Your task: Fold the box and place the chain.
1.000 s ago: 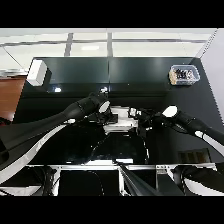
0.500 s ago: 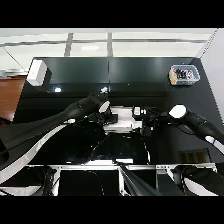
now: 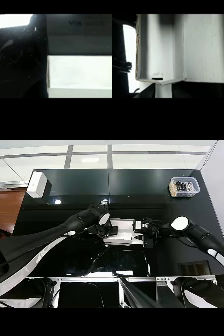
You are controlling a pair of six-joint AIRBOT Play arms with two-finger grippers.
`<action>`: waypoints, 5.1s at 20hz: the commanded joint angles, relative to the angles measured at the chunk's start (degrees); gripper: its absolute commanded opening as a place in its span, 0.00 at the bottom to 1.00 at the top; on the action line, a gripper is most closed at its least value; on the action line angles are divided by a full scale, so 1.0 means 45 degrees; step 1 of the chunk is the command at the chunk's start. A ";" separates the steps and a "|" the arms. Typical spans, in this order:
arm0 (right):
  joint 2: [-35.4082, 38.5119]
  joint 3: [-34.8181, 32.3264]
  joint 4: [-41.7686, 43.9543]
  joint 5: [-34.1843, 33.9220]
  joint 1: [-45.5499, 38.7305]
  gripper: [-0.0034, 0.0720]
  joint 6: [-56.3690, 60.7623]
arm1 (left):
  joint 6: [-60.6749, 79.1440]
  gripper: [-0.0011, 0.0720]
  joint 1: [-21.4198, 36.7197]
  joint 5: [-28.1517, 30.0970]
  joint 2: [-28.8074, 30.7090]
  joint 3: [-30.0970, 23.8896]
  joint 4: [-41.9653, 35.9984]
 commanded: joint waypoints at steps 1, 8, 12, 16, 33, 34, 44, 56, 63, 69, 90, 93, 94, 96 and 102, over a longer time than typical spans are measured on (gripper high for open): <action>-0.0238 -0.0010 0.0423 -0.0024 0.0461 0.12 -0.0185 | 0.0000 0.05 0.0005 0.0005 0.0000 0.0000 0.0000; -0.0957 -0.0010 0.2531 -0.0117 0.0554 0.12 -0.0092 | 0.0000 0.05 0.0005 0.0005 0.0000 0.0000 0.0000; -0.0991 -0.0010 0.2550 -0.0112 0.0554 0.13 -0.0083 | 0.0000 0.05 0.0005 0.0005 0.0000 0.0000 0.0000; -0.0991 -0.0010 0.2526 -0.0160 0.0554 0.33 0.0325 | -0.0005 0.05 0.0005 0.0015 0.0000 0.0000 0.0000; 0.2759 0.0617 -0.1676 0.4993 -0.6897 0.06 1.5183 | 0.0000 0.05 0.0005 0.0044 0.0000 0.0000 -0.0005; 0.2749 0.0267 -0.1661 0.4167 -0.7582 0.06 1.5878 | -0.0005 0.05 0.0005 0.0039 0.0000 0.0000 -0.0005; 0.0112 -0.1948 0.0607 0.3381 -0.7159 0.06 1.6932 | -0.0005 0.05 0.0005 0.0039 0.0000 0.0000 -0.0005; -0.1277 -0.1559 0.3313 0.2681 -0.4080 0.07 1.3891 | -0.0005 0.05 0.0005 0.0044 0.0000 0.0000 -0.0049; -0.1273 0.0335 0.3381 0.4464 -0.3711 0.68 1.3644 | -0.0005 0.05 0.0005 0.0053 0.0000 0.0000 -0.0287; -0.1277 0.1107 0.2861 0.3405 -0.1787 0.58 1.5650 | -0.0005 0.05 0.0005 0.0049 0.0000 0.0000 -0.0287; -0.2497 0.4017 -0.6416 0.2482 0.3031 0.49 2.5611 | -0.0005 0.05 0.0010 0.0053 0.0000 0.0000 -0.0282; -0.2963 0.4920 -0.8058 0.3157 0.3672 0.49 2.7865 | -0.0005 0.05 0.0019 0.0053 0.0000 0.0000 -0.0282; -0.3094 0.5168 -0.8427 0.3449 0.3793 0.49 2.8438 | -0.0005 0.05 0.0029 0.0053 0.0000 0.0000 -0.0282; -0.3308 0.5479 -0.8922 0.3925 0.3983 0.49 2.9322 | 0.0000 0.05 0.0029 0.0049 0.0000 0.0000 -0.0277; -0.3662 0.5484 -0.9743 0.4425 0.4454 0.49 3.0551 | -0.0005 0.05 0.0029 0.0049 0.0000 0.0000 -0.0282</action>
